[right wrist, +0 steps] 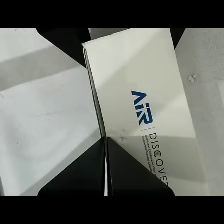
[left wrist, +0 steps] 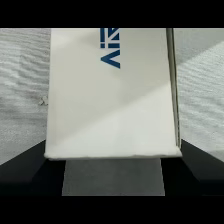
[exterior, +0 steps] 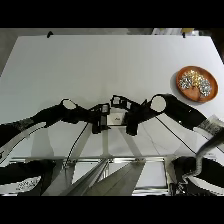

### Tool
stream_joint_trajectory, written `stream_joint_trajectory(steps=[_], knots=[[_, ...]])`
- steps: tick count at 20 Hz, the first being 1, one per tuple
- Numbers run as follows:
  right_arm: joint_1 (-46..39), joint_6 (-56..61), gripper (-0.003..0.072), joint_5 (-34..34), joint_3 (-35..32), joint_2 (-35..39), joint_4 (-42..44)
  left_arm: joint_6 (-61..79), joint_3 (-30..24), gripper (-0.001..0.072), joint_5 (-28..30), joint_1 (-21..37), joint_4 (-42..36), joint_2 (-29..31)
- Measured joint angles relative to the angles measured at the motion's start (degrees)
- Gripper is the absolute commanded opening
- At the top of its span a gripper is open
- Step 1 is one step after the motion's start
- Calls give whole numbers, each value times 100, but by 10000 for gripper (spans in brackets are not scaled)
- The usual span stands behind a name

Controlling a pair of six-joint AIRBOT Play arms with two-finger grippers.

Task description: Fold the box and place the chain.

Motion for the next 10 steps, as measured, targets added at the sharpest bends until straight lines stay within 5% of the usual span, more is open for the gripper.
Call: stream_joint_trajectory(steps=[10], knots=[[4,-15,16,-247,-57,116,-103,-39,0,253,-2,-2,-24,0]])
